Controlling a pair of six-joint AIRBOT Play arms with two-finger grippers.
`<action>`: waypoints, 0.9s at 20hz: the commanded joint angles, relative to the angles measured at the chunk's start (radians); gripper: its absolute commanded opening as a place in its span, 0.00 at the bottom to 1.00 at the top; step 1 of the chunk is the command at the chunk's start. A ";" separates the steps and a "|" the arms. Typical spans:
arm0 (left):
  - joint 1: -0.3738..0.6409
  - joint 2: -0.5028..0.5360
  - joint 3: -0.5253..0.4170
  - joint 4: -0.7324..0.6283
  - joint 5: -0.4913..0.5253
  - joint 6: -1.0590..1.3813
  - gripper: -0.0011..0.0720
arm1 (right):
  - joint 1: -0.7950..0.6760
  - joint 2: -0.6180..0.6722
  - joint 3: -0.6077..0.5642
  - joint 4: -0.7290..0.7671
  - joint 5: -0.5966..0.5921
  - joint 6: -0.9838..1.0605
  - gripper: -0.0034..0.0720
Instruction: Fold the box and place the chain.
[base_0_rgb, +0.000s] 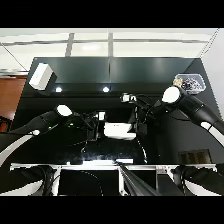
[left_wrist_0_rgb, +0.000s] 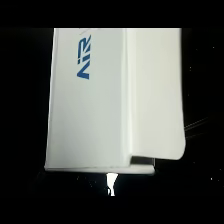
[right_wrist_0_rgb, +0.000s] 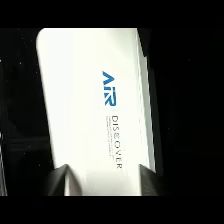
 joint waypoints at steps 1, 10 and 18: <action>-0.001 -0.001 0.001 0.001 0.000 0.003 0.56 | 0.004 0.000 0.000 -0.011 -0.007 -0.007 0.64; -0.001 -0.001 0.001 0.001 -0.001 0.003 0.56 | 0.006 0.000 -0.001 -0.011 0.011 0.013 0.40; -0.001 -0.001 0.001 0.001 -0.001 0.003 0.56 | 0.074 0.000 -0.001 -0.108 -0.034 0.087 0.40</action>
